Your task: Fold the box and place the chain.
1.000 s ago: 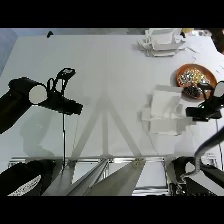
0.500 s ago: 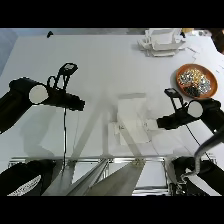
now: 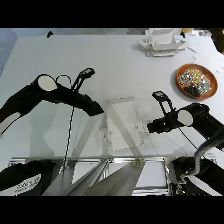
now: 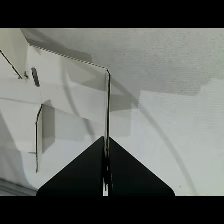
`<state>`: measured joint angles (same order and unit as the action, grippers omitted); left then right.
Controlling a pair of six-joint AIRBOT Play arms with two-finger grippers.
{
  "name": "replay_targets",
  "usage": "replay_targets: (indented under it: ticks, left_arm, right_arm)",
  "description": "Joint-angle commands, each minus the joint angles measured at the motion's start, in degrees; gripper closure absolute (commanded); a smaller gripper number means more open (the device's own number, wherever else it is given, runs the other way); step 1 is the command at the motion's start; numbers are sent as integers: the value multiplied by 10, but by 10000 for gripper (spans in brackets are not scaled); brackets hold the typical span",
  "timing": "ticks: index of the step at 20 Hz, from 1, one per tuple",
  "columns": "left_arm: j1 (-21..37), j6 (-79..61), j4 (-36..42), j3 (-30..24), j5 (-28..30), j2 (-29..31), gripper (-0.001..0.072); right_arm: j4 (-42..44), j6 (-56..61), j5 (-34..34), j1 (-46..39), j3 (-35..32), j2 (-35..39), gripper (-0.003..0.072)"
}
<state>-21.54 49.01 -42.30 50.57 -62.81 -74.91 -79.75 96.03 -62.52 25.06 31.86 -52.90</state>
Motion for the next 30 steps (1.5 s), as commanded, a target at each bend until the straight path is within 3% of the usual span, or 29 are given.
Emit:
replay_targets:
  ticks: [1,4,8,15,18,23,24,30]
  left_arm:
    - [9,-94,89,0,-46,-81,54]
    - [9,-105,96,0,-58,-124,54]
    - [6,-177,183,0,-67,-154,62]
    - [-19,-223,208,0,-72,-185,88]
    - [-30,-223,209,0,-37,-186,243]
    - [-16,-223,189,0,-33,-186,674]
    - [-12,-223,185,0,-31,-186,706]
    - [-14,-316,159,3,-31,-186,707]
  right_arm:
    - [0,2,3,5,0,0,670]
    - [1,2,6,5,0,0,670]
    - [2,1,6,5,0,0,670]
    - [2,1,7,5,0,0,670]
    - [2,1,7,5,0,0,670]
    - [1,1,7,5,0,0,670]
    - [1,1,7,5,0,0,670]
    - [9,2,9,5,1,0,668]
